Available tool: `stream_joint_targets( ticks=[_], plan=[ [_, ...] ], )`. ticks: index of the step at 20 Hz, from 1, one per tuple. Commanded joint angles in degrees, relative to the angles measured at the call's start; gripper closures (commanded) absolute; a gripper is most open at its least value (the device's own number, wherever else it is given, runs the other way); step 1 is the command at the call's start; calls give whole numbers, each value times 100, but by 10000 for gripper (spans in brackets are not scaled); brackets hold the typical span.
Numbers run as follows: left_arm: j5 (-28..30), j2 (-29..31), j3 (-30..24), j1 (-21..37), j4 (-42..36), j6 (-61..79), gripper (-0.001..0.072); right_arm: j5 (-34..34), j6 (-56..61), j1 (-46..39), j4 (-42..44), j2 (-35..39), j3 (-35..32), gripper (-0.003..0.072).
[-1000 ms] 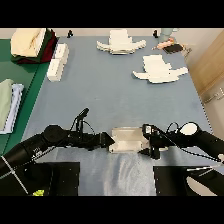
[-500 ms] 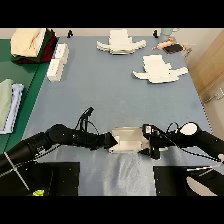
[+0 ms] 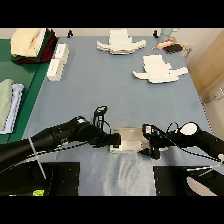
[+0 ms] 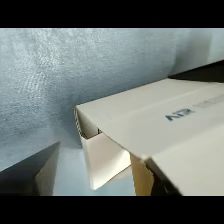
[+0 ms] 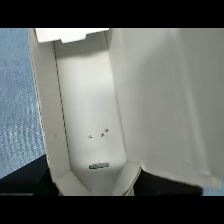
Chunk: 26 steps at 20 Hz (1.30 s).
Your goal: Fold the box.
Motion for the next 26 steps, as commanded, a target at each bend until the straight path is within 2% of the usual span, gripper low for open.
stream_joint_targets(
  ticks=[1, 8, 12, 16, 17, 18, 19, 26],
  plan=[
    [-815, -501, 675, -378, 1353, -1464, 99, 2, 0, -2, 0, 4, 4, 179],
    [-1191, -1062, 1200, -833, 1681, -2188, 99, 2, 0, 0, 0, 4, 4, 179],
    [-1563, -1425, 1554, -863, 1716, -2184, 100, 2, 0, -2, 0, 4, 4, 179],
    [-1657, -1628, 1659, -903, 1733, -2179, 100, 2, 0, -2, 0, 4, 4, 178],
    [-1648, -1639, 1657, -905, 1735, -2186, 118, 2, 0, 0, 2, 4, 4, 179],
    [-1644, -1644, 1657, -911, 1738, -2181, 341, 4, 0, -2, 0, 4, 4, 178],
    [-1637, -1648, 1657, -935, 1738, -2177, 408, 2, 0, 0, 0, 4, 4, 179],
    [-1661, -1812, 1657, -1110, 1742, -2347, 409, 2, 0, -2, 0, 4, 4, 179]
  ],
)
